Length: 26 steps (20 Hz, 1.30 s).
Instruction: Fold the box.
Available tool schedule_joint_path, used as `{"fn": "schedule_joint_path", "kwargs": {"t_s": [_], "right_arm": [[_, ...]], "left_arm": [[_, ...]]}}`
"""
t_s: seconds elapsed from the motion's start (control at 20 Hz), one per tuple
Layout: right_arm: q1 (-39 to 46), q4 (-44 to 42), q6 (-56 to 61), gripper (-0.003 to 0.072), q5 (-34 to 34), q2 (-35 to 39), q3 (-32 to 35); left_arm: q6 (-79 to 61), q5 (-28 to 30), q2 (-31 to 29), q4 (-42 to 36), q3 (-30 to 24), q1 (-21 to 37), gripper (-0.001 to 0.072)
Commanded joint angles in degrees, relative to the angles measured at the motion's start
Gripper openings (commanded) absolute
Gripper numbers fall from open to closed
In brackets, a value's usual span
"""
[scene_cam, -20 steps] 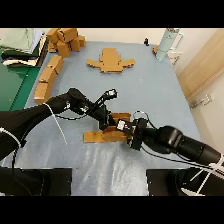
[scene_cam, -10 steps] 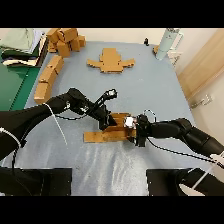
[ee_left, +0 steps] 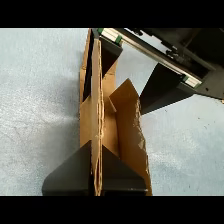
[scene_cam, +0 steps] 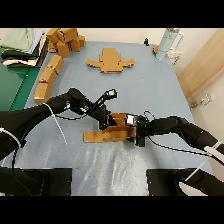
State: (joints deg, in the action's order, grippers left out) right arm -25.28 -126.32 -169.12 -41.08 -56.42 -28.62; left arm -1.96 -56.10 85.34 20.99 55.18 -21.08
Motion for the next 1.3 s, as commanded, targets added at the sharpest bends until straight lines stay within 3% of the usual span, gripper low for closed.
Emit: {"fn": "schedule_joint_path", "kwargs": {"t_s": [0.0, 1.25], "right_arm": [[2.1, -3.6, -3.5, 0.072, -3.0, -3.0, -0.1], [-0.5, -2.4, -3.4, 0.072, -2.9, -4.6, -1.1]], "left_arm": [[0.0, 0.0, 0.0, 0.0, 0.0, 0.0, 0.0014], [0.0, 0.0, 0.0, 0.0, 0.0, 0.0, 0.0014]]}}
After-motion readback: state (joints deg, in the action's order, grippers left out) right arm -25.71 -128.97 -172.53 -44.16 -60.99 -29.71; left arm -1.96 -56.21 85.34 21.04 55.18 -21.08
